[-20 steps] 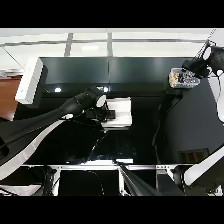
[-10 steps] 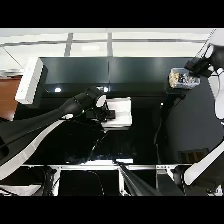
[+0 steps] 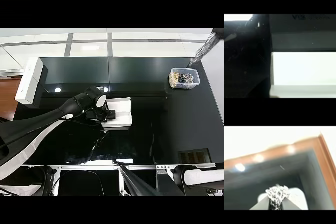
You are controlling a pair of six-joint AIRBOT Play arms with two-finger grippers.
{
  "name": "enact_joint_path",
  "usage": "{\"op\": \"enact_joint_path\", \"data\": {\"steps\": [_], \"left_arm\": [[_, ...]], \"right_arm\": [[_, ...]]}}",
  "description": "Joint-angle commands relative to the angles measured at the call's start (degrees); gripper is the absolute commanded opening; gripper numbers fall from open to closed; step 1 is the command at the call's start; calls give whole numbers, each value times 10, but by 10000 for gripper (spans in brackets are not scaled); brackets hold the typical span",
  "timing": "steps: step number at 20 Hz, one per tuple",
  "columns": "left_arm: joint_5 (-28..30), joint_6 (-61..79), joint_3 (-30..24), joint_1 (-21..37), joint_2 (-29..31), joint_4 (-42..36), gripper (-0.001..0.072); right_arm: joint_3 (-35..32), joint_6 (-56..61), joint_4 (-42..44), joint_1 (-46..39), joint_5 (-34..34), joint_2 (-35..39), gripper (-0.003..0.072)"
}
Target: Fold the box and place the chain.
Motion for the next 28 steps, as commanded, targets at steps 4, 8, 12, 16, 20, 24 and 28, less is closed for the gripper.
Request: {"op": "enact_joint_path", "data": {"steps": [4, 8, 12, 16, 20, 24, 28], "left_arm": [[1, 0, 0, 0, 0, 2, 26], [1, 0, 0, 0, 0, 2, 27], [1, 0, 0, 0, 0, 2, 26], [1, 0, 0, 0, 0, 2, 26], [1, 0, 0, 0, 0, 2, 26], [1, 0, 0, 0, 0, 2, 26], [1, 0, 0, 0, 0, 4, 27]], "right_arm": [[1, -52, 117, 45, 82, 145, 11], [-55, -54, 124, 127, 172, 197, 11], [-149, -78, 193, 221, 219, 208, 12], [-235, -94, 278, 281, 167, 206, 12], [-316, -103, 329, 324, 85, 202, 12], [-394, -103, 329, 341, 35, 191, 12], [-483, -102, 330, 345, 10, 186, 13]]}}
